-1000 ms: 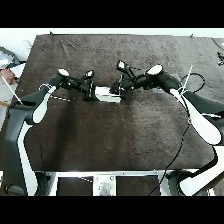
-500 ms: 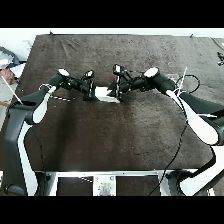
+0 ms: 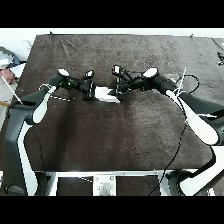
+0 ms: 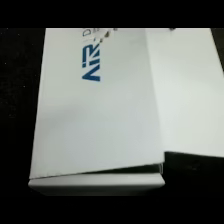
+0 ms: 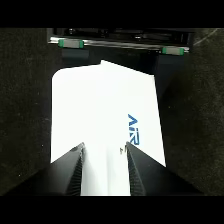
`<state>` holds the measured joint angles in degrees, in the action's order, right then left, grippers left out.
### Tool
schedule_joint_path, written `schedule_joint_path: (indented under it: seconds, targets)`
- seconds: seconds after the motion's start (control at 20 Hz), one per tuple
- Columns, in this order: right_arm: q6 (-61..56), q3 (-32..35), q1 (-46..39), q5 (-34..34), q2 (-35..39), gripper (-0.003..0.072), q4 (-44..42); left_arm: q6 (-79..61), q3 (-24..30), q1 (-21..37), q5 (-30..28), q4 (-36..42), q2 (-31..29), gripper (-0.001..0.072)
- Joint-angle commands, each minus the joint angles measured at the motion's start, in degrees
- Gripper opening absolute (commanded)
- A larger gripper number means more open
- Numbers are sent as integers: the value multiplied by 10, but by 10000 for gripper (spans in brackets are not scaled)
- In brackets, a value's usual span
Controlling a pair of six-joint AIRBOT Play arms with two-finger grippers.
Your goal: Fold the box and place the chain.
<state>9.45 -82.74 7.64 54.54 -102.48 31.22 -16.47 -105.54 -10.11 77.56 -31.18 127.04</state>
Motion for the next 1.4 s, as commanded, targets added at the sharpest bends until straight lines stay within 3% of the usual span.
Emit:
schedule_joint_path:
  seconds: [0.0,0.5,1.15,1.2,1.25,1.35]
  targets:
    - [0,0,6,-2,0,317,20,0,0,0,0,0,0,274]
    - [0,17,7,-73,0,318,24,0,0,0,0,0,0,274]
    - [15,15,7,-94,17,315,10,0,0,0,0,0,0,274]
    - [16,15,7,-88,17,293,9,0,0,0,0,0,0,274]
    - [16,15,7,-82,17,188,9,0,0,0,0,0,0,274]
    - [16,15,7,-82,17,173,9,0,0,0,0,0,0,274]
